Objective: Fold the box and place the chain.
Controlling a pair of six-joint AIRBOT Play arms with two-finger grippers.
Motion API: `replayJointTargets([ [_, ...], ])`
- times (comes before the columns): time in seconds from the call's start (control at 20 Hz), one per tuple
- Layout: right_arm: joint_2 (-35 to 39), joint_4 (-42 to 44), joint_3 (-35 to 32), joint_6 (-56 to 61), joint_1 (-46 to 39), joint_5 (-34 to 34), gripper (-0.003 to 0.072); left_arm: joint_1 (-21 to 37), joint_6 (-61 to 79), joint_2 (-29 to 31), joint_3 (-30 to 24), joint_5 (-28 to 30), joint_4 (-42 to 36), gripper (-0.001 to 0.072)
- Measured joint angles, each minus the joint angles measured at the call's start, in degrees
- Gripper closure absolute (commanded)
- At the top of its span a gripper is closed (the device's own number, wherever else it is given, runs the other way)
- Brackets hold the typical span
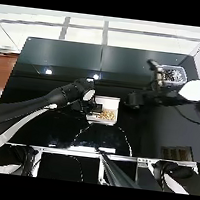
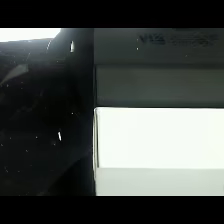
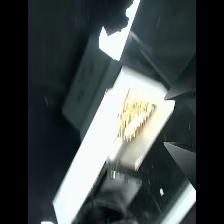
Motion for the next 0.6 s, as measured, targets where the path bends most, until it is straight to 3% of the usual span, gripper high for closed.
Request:
replayJointTargets([
  [0.1,1.9,-1.7,0.2,-0.3,-3.3,2.1,0.0377,-0.1,-1.7,0.0,0.5,-0.3,0.1,0.0644],
  [0.2,3.0,-3.1,0.2,-0.7,-5.6,3.5,0.0377,-0.1,-2.8,0.1,0.9,-0.3,0.2,0.0352],
  [0.25,3.3,-3.4,0.3,-0.7,-6.2,3.8,0.0377,-0.1,-3.0,0.3,1.1,-0.7,0.3,0.0294],
  [0.4,3.8,-4.1,0.3,-0.9,-7.3,4.3,0.0377,-0.3,-2.4,2.7,1.7,-1.6,1.7,0.0294],
  [0.6,4.0,-4.5,0.3,-0.9,-7.7,4.0,0.0377,-0.3,3.6,11.2,1.6,-3.5,7.0,0.0295],
])
